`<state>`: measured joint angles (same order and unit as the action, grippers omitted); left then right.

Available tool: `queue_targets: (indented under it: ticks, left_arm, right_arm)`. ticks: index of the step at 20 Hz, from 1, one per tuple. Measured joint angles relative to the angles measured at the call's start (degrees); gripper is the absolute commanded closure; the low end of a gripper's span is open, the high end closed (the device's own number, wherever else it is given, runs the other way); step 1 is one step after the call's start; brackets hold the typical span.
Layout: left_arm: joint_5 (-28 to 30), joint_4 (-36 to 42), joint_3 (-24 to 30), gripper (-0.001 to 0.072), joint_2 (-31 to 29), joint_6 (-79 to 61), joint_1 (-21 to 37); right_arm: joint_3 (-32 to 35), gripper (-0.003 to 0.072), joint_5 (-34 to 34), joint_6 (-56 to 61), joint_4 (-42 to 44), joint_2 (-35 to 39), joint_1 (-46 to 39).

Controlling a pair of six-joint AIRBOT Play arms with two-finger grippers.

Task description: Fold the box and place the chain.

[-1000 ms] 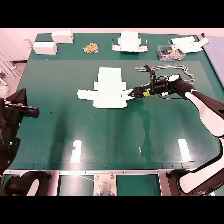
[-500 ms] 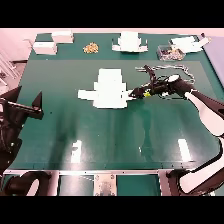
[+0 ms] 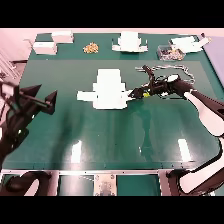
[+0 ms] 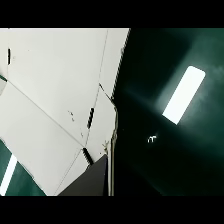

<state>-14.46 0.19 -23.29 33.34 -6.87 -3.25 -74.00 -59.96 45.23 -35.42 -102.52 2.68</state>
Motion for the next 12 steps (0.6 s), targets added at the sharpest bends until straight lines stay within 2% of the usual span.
queue_targets:
  ticks: [3,5,9,11,12]
  left_arm:
    - [-6.0,-1.6,-8.3,0.0056,12.4,3.9,0.0]
    - [-11.1,-5.8,-14.8,0.0056,21.5,9.0,0.3]
    - [-28.0,-15.0,-28.5,0.0054,39.6,21.1,4.3]
    - [-34.1,-16.9,-32.5,0.0056,45.2,24.6,6.5]
    - [-37.0,-17.3,-33.9,0.0115,47.1,26.5,7.6]
  right_arm:
    - [0.0,0.0681,0.0,-0.2,0.0,0.0,0.0]
    - [0.0,0.0681,0.0,-0.2,0.0,0.0,0.0]
    - [0.0,0.0681,-0.1,-0.3,-0.1,0.0,0.0]
    - [0.0,0.0681,-0.1,-0.3,-0.2,0.0,0.0]
    - [0.0,0.0681,-0.1,-0.3,-0.2,0.0,0.0]
